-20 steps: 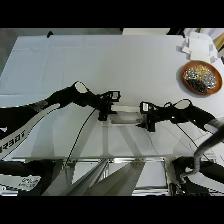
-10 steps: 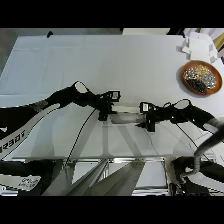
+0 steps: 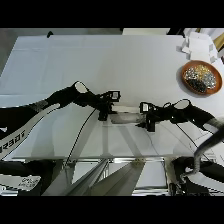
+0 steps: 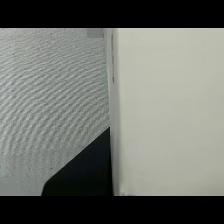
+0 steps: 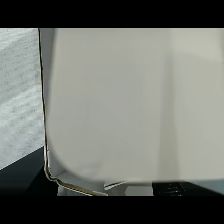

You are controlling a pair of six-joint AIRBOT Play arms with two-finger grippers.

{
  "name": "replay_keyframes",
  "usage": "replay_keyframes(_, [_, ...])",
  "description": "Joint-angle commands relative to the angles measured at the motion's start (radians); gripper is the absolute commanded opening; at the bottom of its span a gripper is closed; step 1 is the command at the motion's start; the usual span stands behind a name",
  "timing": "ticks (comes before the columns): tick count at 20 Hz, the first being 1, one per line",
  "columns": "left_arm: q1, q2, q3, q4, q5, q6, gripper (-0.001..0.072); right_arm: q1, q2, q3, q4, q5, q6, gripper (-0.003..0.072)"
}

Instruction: Fold the box and place the chain.

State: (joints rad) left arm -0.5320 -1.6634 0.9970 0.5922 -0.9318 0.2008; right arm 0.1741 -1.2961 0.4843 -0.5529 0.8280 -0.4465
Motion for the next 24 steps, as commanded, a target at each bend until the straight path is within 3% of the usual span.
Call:
replay_keyframes(1, [0.0,0.001,0.001,0.0,0.0,0.0,0.0011,0.001,0.0,0.0,0.0,-0.001,0.0,0.04])
replay_keyframes(9, [0.0,0.001,0.001,0.0,0.0,0.0,0.0011,0.001,0.0,0.0,0.0,0.063,0.0,0.04])
replay_keyframes(24, [0.0,0.001,0.0,0.0,0.0,0.0,0.0011,0.001,0.0,0.0,0.0,0.064,0.001,0.04])
